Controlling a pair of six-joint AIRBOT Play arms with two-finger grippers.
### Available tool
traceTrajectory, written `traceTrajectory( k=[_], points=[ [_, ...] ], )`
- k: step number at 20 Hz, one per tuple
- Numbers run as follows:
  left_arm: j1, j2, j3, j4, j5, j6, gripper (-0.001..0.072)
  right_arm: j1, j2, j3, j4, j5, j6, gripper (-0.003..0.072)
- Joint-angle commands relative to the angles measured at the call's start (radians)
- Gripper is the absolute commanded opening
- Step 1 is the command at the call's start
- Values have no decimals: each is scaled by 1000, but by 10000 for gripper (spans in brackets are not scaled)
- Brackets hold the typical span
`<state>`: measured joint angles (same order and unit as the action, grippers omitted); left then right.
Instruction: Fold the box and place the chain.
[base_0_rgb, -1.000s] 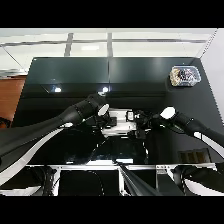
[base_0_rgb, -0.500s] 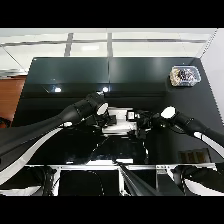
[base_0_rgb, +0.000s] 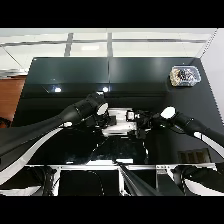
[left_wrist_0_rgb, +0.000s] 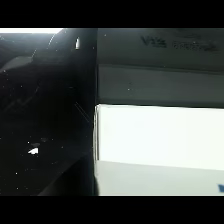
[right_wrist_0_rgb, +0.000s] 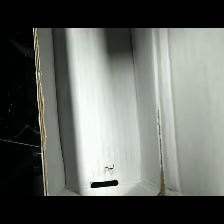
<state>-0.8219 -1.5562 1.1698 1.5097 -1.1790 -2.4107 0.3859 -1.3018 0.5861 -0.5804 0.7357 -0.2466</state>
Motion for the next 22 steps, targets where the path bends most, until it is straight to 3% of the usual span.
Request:
traceTrajectory(
  k=[1,3,5,10,13,14,15,16,21,22],
  points=[
    [0,0,0,0,-8,2,29,1,0,1,4,-3,0,169],
    [0,0,0,0,-8,2,29,2,0,1,5,-5,13,174],
    [0,0,0,0,-8,2,29,1,5,2,2,-6,107,720],
    [0,0,0,10,-2,28,29,-42,164,16,-221,169,247,720],
    [0,0,0,24,4,75,29,-47,181,15,-265,184,225,720],
    [1,0,0,24,4,82,29,-42,181,15,-262,177,200,665],
    [1,0,0,23,3,85,29,-36,181,15,-259,169,178,495],
    [0,0,0,22,3,85,29,-29,181,15,-242,164,160,424],
    [0,0,0,23,5,85,29,-16,154,15,-160,52,130,423],
    [0,0,0,23,4,85,29,-13,147,15,-123,54,130,382]
  ],
)
